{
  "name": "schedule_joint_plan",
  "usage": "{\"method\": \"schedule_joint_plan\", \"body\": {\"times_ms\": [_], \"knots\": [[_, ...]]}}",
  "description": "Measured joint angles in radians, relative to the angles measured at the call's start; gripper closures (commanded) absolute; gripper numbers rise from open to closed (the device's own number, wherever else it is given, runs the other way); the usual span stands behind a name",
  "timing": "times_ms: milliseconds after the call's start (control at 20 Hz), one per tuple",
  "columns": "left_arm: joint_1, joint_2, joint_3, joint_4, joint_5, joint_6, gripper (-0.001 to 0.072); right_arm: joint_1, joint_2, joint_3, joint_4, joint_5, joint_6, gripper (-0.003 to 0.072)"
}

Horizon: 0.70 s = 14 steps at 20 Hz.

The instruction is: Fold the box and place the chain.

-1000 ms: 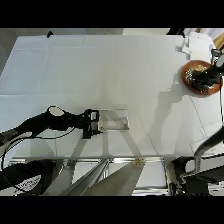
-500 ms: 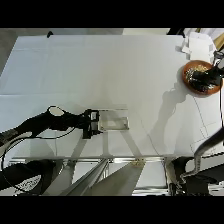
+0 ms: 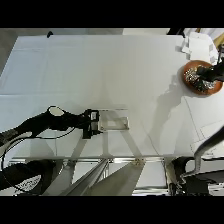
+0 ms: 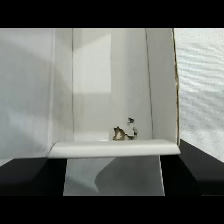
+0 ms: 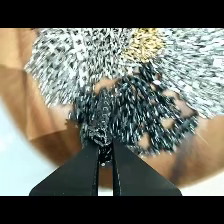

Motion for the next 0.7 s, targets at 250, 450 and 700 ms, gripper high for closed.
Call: {"method": "schedule_joint_plan", "body": {"times_ms": [250, 450, 700], "knots": [[0.0, 0.0, 0.0, 0.0, 0.0, 0.0, 0.0455, 0.002, 0.221, 0.002, 0.05, 0.072, -0.118, 0.0671], [0.0, 0.0, 0.0, 0.0, 0.0, 0.0, 0.0455, 0.002, 0.37, 0.002, 0.15, 0.172, -0.209, 0.0671], [0.0, 0.0, 0.0, 0.0, 0.0, 0.0, 0.0455, 0.004, 0.518, 0.002, 0.318, 0.326, -0.336, 0.0672]]}}
